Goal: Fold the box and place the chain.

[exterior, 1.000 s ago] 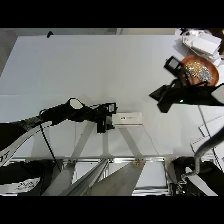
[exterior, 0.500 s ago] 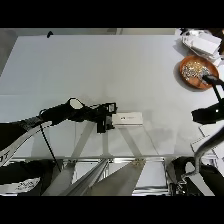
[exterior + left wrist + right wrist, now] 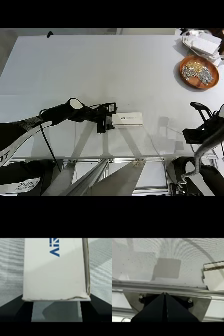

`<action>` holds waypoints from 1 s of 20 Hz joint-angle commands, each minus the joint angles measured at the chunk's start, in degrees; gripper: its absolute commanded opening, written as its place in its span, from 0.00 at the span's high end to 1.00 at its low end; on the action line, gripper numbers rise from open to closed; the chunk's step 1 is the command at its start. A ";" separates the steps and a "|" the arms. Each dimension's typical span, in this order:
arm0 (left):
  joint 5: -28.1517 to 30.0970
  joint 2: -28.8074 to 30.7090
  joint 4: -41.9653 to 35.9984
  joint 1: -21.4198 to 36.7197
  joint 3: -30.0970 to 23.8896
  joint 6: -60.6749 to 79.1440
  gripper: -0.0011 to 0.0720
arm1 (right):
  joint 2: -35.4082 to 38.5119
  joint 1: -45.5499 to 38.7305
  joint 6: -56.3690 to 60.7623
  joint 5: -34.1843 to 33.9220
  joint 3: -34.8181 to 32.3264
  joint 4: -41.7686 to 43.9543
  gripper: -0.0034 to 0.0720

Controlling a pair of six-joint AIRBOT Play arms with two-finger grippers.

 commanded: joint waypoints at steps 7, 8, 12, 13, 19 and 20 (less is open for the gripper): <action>-3.02 4.79 -0.11 0.24 0.00 -0.13 0.97 | 0.04 -0.09 0.20 -3.80 -1.05 1.20 0.94; -2.62 6.29 -0.11 0.35 0.00 -0.15 0.97 | 0.04 -0.09 0.17 -4.13 -1.07 1.53 0.94; 1.14 12.87 0.59 3.45 0.00 -7.67 0.98 | 0.04 -0.09 0.17 -5.57 -1.07 2.03 0.94; 1.49 14.32 1.42 4.94 0.00 -8.96 0.98 | 0.04 -0.09 0.17 -5.84 -1.05 2.03 0.94; 1.73 23.39 5.90 20.26 0.00 -16.70 0.98 | 0.04 -0.09 0.15 -6.49 -1.07 2.03 0.94; 2.23 24.79 7.21 23.85 0.00 -18.82 0.98 | 0.04 -0.09 0.15 -6.80 -1.05 2.03 0.94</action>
